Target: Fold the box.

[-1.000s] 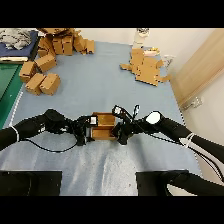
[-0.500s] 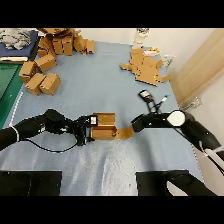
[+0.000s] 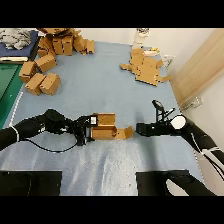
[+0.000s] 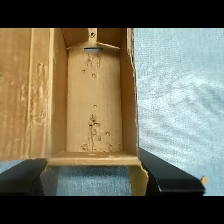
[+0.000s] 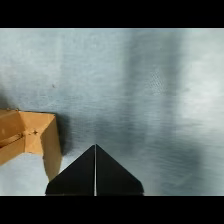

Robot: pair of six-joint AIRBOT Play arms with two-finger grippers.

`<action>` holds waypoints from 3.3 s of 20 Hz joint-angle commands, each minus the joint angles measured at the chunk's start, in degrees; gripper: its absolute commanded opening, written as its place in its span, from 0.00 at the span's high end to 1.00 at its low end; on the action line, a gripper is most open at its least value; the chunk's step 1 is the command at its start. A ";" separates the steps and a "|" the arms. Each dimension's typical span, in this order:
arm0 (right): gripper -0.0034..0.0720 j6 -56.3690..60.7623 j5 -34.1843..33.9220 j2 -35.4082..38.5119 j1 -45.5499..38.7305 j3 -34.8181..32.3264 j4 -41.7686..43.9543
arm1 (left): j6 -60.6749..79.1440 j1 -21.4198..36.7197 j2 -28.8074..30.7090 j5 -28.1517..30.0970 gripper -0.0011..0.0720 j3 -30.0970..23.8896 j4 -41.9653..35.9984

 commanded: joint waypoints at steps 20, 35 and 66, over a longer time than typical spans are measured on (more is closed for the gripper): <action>0.79 -0.79 -4.59 -2.73 12.94 2.38 14.82 | 0.00 -0.02 -0.02 0.00 0.33 0.04 0.02; 0.50 -5.66 -5.31 -4.02 17.00 2.43 17.79 | 0.00 -0.04 -0.02 0.00 0.33 0.04 0.02; 0.15 31.78 2.89 -20.28 35.71 24.79 -19.71 | 0.00 -0.04 -0.02 -0.02 0.33 0.04 0.02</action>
